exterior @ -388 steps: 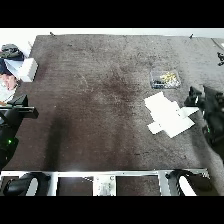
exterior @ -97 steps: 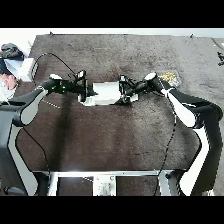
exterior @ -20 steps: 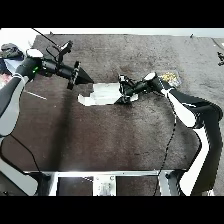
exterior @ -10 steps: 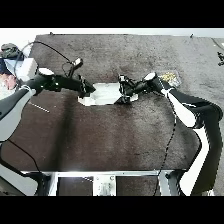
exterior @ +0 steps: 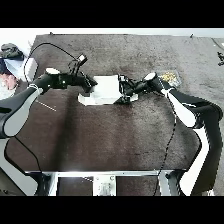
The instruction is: Fold the box and place the chain.
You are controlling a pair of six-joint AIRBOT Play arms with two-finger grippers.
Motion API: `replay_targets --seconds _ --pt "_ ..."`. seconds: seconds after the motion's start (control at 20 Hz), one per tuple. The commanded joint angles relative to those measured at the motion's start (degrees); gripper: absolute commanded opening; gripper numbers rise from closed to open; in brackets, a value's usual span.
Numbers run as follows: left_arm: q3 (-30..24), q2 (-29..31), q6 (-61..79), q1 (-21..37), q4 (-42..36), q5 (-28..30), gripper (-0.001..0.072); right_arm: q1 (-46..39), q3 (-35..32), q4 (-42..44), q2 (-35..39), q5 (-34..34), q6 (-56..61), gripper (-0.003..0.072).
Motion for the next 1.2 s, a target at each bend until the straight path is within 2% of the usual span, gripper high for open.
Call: replay_targets --seconds 0.0,0.25,0.45,0.75,0.9,1.05,1.1,1.15 --pt "0.7 -2.1 -0.3 -0.1 0.0 2.4 0.0008 0.0 0.0 -0.1 0.0 0.1 -0.1 0.0482" --pt "0.7 -5.3 0.9 -0.1 -0.3 2.0 0.0008 0.0 0.0 -0.1 0.0 0.1 -0.1 0.0482" --pt "1.8 -5.1 2.3 0.0 -1.1 1.3 0.0009 0.0 0.0 -0.1 0.0 0.1 -0.1 0.0482" --pt "4.8 1.5 2.3 2.8 0.0 -5.9 0.0007 0.0 0.0 -0.1 0.0 0.1 -0.1 0.0482" --pt "4.8 6.1 1.6 4.8 5.9 -10.6 0.0009 0.0 0.0 -0.1 0.0 0.1 -0.1 0.0482" --pt "4.8 6.9 0.7 5.1 12.9 -17.8 0.0012 0.0 0.0 -0.1 0.0 0.1 -0.1 0.0482" --pt "4.8 6.6 0.8 4.6 16.9 -19.5 0.0159 0.0 0.0 -0.1 0.0 0.1 -0.1 0.0482" --pt "4.6 6.5 0.7 3.8 21.0 -19.1 0.0522 0.0 0.0 -0.1 0.0 0.1 -0.1 0.0482"
